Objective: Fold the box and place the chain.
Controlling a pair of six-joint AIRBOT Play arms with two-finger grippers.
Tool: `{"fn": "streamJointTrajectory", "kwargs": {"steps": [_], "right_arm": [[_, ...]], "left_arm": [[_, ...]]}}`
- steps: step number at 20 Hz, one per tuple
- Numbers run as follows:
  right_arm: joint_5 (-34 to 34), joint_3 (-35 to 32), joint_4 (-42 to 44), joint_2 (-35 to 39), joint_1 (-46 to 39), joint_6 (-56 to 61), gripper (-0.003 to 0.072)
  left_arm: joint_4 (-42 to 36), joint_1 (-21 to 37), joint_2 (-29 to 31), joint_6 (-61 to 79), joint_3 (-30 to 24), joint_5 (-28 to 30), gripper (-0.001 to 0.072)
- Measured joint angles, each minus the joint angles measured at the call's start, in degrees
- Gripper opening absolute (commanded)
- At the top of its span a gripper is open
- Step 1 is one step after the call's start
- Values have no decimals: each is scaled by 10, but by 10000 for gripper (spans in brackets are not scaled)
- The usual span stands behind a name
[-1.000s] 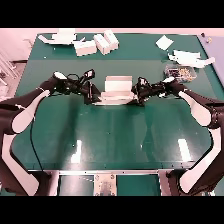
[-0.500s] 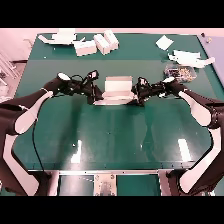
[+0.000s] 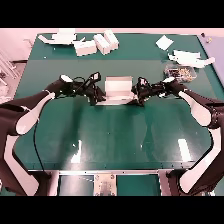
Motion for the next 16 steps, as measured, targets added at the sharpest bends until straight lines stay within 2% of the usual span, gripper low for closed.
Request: {"fn": "streamJointTrajectory", "kwargs": {"steps": [8,16], "right_arm": [[-3,0,1,0,0,0,563],[0,0,0,0,0,0,563]], "left_arm": [[-71,-10,-2,61,-10,53,295],[-122,-11,-26,87,-10,49,296]]}}
